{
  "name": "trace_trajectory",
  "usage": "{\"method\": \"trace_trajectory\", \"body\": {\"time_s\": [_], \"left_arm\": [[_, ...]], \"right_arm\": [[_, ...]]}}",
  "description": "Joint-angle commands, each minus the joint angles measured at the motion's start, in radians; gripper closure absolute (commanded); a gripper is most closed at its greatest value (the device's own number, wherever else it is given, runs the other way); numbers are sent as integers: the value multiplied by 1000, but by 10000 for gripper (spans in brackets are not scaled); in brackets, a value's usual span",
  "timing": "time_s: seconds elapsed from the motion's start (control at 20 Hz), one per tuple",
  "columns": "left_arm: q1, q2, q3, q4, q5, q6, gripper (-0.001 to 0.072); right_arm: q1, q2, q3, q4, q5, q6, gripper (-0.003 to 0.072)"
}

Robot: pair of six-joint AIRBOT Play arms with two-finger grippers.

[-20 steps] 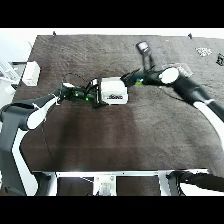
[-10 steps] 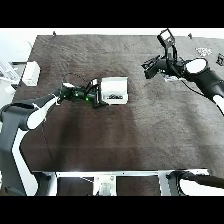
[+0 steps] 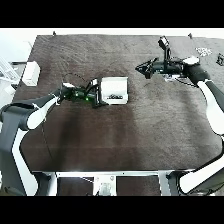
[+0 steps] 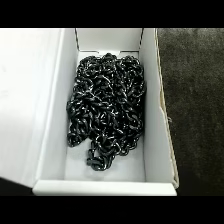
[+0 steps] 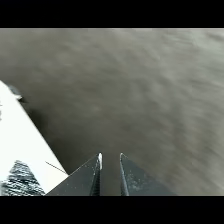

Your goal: Fold the box and place the chain.

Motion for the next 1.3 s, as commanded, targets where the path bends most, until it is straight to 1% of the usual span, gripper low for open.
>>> {"method": "trace_trajectory", "body": {"time_s": [0.0, 0.1, 0.35, 0.45, 0.5, 0.55, 0.6, 0.65, 0.7, 0.8, 1.0, 1.25], "left_arm": [[0, 1, 1, 0, 0, 0, 186], [0, 1, 1, 0, 0, 0, 187], [0, 1, 1, 0, 0, 0, 186], [0, 1, 1, 0, 0, 0, 187], [0, 1, 1, 0, 0, 0, 186], [0, 1, 1, 0, 0, 0, 187], [0, 1, 1, 0, 0, 0, 186], [0, 1, 1, 0, 0, 0, 186], [0, 1, 1, 0, 0, 0, 186], [0, 1, 1, 0, 0, 0, 187], [0, 1, 1, 0, 0, 0, 187], [0, 1, 1, 0, 0, 0, 187]], "right_arm": [[16, -103, 74, 48, 143, -13, 534], [35, -119, 75, 34, 143, -17, 534], [82, -123, 76, -91, 143, -16, 534], [95, -123, 77, -106, 148, -17, 533], [97, -123, 82, -105, 175, -18, 533], [98, -123, 91, -105, 228, -26, 531], [99, -123, 102, -106, 280, -28, 508], [100, -123, 110, -110, 301, -27, 423], [103, -123, 115, -120, 311, -27, 392], [118, -123, 116, -142, 328, -28, 392], [184, -123, 116, -241, 337, -30, 390], [220, -123, 116, -240, 304, -55, 388]]}}
